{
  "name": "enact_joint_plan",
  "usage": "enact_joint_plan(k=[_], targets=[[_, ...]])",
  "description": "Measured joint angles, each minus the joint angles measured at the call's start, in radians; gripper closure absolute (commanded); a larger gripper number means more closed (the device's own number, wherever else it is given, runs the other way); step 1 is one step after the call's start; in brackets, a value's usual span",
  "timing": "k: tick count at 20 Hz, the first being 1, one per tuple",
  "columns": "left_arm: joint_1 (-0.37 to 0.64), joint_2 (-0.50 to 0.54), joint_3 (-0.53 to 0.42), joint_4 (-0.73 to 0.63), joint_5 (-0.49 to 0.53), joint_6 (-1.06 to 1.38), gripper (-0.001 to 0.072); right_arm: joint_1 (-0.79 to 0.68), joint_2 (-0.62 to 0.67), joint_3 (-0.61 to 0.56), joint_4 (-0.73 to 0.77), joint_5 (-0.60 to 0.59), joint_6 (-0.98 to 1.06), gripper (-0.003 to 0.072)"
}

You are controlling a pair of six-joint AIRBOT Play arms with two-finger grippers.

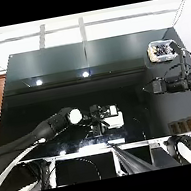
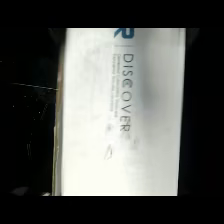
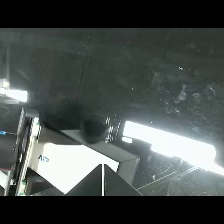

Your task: Fold the box and place the chain.

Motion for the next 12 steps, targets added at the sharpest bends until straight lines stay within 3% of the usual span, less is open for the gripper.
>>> enact_joint_plan(k=[3,5,8,12], targets=[[0.021,0.036,-0.004,0.014,0.005,-0.021,0.0372,0.0,0.0,0.0,0.0,0.0,0.0,0.067],[0.091,0.077,-0.005,0.022,-0.014,-0.042,0.0372,0.0,0.0,0.0,0.0,-0.001,0.0,0.067],[0.285,0.134,-0.004,0.044,-0.053,-0.098,0.037,0.0,0.0,0.0,0.0,-0.003,0.0,0.067],[0.64,0.124,0.06,0.073,-0.078,-0.182,0.0367,0.0,0.0,0.0,0.0,-0.003,0.0,0.067]])
